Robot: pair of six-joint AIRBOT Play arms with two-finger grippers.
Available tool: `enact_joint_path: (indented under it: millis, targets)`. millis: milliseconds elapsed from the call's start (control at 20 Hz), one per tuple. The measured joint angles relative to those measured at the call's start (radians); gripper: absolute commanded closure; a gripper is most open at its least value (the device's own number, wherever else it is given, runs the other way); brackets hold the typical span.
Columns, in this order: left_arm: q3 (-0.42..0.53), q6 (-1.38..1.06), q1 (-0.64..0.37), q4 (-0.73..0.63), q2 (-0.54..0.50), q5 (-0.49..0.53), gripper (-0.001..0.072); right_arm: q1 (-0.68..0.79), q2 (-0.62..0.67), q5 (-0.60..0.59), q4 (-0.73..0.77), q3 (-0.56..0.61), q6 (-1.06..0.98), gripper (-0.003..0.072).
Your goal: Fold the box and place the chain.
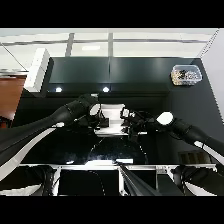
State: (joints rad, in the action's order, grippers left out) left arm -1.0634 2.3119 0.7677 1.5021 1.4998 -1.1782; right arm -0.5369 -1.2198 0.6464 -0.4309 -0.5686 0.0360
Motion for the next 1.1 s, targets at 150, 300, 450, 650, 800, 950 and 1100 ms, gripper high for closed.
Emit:
enact_joint_path:
  millis: [150, 300, 450, 650, 800, 950, 1100]
  targets:
    - [0.0, 0.0, 0.001, 0.0, 0.0, 0.0, 0.0678, 0.0, -0.002, 0.005, 0.007, 0.0, 0.036, 0.0443]
    - [0.0, 0.0, 0.002, -0.001, 0.0, 0.0, 0.0678, 0.0, -0.003, 0.01, 0.01, 0.0, 0.085, 0.0444]
    - [0.0, -0.001, 0.002, -0.001, 0.0, 0.0, 0.0678, 0.0, -0.003, 0.011, 0.011, 0.0, 0.111, 0.0442]
    - [0.0, 0.0, 0.002, -0.001, 0.0, 0.0, 0.0678, -0.001, -0.003, 0.012, 0.012, 0.0, 0.124, 0.0351]
    - [0.0, -0.001, 0.002, -0.002, 0.0, 0.0, 0.0678, -0.001, -0.003, 0.011, 0.012, 0.0, 0.128, 0.0269]
    - [0.0, 0.0, 0.002, -0.002, 0.0, 0.0, 0.0678, -0.001, -0.003, 0.006, 0.012, 0.0, 0.129, 0.027]
    - [0.0, -0.001, 0.002, -0.001, 0.0, -0.001, 0.0678, -0.001, -0.003, 0.003, 0.011, 0.0, 0.129, 0.0555]
